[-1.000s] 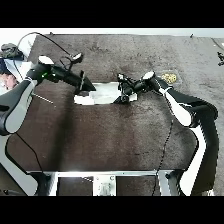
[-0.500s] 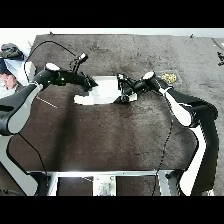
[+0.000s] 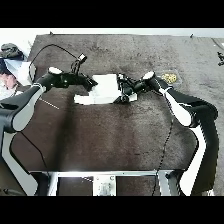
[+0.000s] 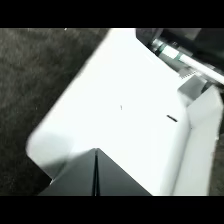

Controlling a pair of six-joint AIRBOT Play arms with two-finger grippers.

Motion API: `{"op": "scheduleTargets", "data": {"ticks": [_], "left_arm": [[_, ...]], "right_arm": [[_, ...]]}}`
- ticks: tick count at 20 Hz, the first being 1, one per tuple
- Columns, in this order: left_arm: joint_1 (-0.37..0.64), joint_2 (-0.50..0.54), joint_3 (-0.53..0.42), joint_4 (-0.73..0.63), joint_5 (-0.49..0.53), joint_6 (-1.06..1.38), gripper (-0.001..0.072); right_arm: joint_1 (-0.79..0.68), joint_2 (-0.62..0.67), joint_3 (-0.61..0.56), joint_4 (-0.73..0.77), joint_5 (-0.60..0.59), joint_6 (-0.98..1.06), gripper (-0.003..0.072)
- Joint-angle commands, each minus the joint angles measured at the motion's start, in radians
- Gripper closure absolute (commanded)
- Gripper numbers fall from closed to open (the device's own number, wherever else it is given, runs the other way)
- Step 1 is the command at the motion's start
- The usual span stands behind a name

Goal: Fold the box and place the chain.

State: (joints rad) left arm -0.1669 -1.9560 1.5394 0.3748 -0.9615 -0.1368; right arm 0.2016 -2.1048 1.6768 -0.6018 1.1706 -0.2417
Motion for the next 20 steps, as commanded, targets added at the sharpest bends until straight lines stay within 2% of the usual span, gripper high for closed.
{"op": "scheduleTargets", "data": {"ticks": [1,6,10,15,19,20], "left_arm": [[-0.004,-0.034,-0.001,0.008,0.026,-0.017,0.0699],[-0.015,-0.037,0.000,0.012,0.020,-0.011,0.0699],[-0.012,-0.026,0.031,0.004,-0.052,0.015,0.0702],[0.017,0.100,0.037,0.047,-0.072,0.066,0.0700],[0.074,0.181,0.037,0.198,-0.224,0.062,0.0695],[0.077,0.185,0.037,0.266,-0.264,0.080,0.0566]], "right_arm": [[0.000,0.000,0.000,0.000,0.000,-0.001,0.0214],[0.000,0.000,0.000,0.000,0.000,-0.001,0.0214],[0.000,0.000,0.000,0.000,0.000,-0.001,0.0214],[0.000,0.000,0.000,0.000,0.000,-0.001,0.0214],[0.000,0.000,0.000,0.000,0.000,-0.001,0.0214],[0.000,0.000,0.000,0.000,0.000,-0.001,0.0214]]}}
